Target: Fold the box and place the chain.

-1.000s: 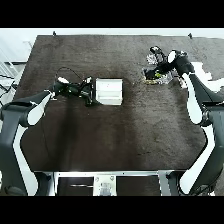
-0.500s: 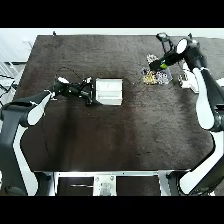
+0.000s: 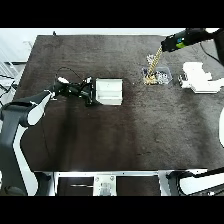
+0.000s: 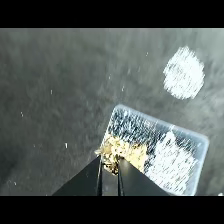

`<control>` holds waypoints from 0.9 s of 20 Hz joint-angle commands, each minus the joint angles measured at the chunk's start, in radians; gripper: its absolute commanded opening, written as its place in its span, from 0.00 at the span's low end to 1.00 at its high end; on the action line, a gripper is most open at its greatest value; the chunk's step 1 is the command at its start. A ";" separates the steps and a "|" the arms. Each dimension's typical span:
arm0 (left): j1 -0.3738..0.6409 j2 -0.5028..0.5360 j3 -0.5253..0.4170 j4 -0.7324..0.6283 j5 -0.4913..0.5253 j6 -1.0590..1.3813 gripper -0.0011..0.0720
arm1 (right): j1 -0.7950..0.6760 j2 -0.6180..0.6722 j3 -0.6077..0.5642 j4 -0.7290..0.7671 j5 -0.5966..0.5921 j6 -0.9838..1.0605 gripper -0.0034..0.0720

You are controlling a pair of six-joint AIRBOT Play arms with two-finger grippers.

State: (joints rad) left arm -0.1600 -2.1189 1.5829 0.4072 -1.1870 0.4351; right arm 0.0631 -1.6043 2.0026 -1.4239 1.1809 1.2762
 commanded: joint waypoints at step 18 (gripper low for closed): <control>0.001 0.000 0.000 0.000 0.000 0.000 0.60 | 0.292 0.143 -0.013 0.003 0.207 -0.039 0.06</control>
State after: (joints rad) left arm -0.1600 -2.1189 1.5829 0.4072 -1.1866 0.4347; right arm 0.2989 -1.4620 1.9984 -1.4212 1.3407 1.2369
